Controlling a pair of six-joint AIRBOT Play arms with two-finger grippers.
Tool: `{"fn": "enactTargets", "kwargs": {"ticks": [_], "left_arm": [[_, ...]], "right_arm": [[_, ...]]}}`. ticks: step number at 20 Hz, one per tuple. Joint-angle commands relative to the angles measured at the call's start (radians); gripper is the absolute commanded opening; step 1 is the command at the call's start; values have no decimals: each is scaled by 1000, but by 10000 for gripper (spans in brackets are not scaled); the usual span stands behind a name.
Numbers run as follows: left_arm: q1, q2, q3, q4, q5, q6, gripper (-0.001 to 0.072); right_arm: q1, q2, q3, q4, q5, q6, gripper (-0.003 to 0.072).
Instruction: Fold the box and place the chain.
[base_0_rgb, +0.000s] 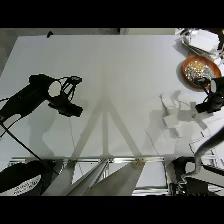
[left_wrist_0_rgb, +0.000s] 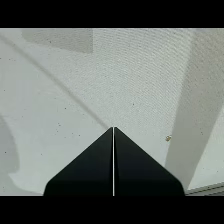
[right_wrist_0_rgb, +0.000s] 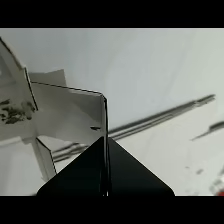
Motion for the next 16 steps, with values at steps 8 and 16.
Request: {"fn": "enactTargets", "kwargs": {"ticks": [8,16], "left_arm": [[0,1,0,0,0,0,5],[-1,0,0,-23,76,5,14]], "right_arm": [[376,434,-294,761,-211,-8,15],[623,474,-327,748,-334,148,16]]}}
